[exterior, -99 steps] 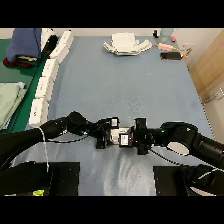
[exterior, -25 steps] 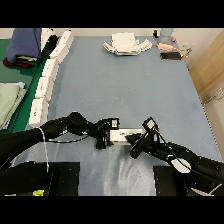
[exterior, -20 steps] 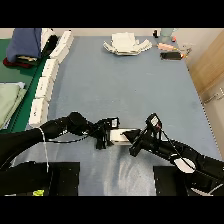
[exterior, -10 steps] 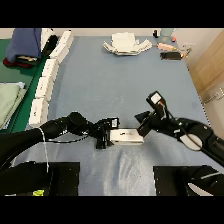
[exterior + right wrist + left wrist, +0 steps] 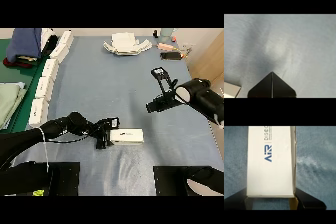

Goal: Fold the box.

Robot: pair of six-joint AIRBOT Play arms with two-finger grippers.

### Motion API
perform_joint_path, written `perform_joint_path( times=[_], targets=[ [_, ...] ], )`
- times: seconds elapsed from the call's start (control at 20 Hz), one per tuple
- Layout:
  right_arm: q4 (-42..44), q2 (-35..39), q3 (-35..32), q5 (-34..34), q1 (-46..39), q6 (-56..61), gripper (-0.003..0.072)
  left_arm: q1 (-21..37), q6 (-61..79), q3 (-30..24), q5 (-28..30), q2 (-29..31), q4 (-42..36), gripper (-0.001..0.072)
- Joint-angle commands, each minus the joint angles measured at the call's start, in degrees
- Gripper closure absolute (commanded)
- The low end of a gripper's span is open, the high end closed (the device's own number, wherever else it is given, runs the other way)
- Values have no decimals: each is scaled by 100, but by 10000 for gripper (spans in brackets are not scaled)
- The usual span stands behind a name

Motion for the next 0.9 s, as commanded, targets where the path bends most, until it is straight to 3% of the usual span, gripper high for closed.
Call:
perform_joint_path(
  times=[0.0, 0.15, 0.3, 0.5, 0.65, 0.85],
  targets=[
    [-269, -669, 299, 328, -81, 1126, 683, 4, -278, 28, 2, 15, 2, 232],
    [-345, -743, 299, 286, -85, 1451, 682, 264, -1718, 254, 24, 68, 184, 232],
    [-313, -743, 299, 313, -83, 1449, 683, 866, -3235, 664, 7, 363, 1287, 232],
    [-273, -741, 299, 306, -81, 1453, 683, 2129, -5414, 1606, 127, 422, 2793, 232],
    [-269, -743, 299, 306, -81, 1453, 683, 3130, -6041, 2468, 199, -31, 3161, 232],
    [-234, -743, 299, 313, -81, 1453, 683, 3919, -6693, 3825, 63, -1322, 3567, 232]
  ],
)
